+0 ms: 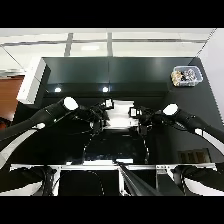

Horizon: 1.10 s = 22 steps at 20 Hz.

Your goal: Fold the box and place the chain.

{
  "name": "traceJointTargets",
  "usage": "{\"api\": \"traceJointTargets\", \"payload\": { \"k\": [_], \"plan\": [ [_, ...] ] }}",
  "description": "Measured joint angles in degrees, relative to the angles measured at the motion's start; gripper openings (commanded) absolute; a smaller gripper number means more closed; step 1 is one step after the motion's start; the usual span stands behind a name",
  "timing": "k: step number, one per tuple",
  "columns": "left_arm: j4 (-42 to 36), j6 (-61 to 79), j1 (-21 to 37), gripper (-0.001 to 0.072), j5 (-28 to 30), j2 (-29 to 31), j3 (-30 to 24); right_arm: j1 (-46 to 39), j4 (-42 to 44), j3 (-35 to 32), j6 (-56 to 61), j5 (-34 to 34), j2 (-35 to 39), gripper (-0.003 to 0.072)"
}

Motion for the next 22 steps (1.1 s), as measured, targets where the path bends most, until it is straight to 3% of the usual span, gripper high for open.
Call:
{"api": "traceJointTargets", "payload": {
  "k": [2,5,9,11,13,15,18,22],
  "plan": [
    [0.2,-0.1,-0.1,0.0031,-0.6,0.2,0.1,0.0,0.0,0.0,0.0,0.0,0.0,0.0493],
    [3.6,-6.7,0.8,0.003,-4.0,2.9,0.8,0.0,0.0,0.0,-0.1,0.0,0.0,0.0493],
    [19.5,-30.2,5.2,0.0031,-7.6,11.8,1.3,0.0,0.0,0.0,0.0,0.0,0.0,0.0493],
    [27.6,-45.0,9.9,0.0034,-9.1,16.0,1.2,0.0,0.0,0.0,0.0,0.0,0.0,0.0493],
    [30.9,-57.9,15.6,0.0034,-11.8,18.0,0.1,0.0,0.0,0.0,0.0,0.0,0.0,0.0493],
    [28.7,-67.3,22.0,0.0034,-14.6,18.6,-2.7,0.0,0.1,0.0,0.0,0.0,0.0,0.0493],
    [15.9,-70.4,29.6,0.0032,-17.0,17.4,-9.1,0.0,0.1,0.0,0.0,0.0,0.0,0.0493],
    [1.9,-67.5,32.1,0.0032,-17.3,12.2,-14.0,0.0,0.1,0.0,0.0,0.0,0.0,0.0493]
  ]
}}
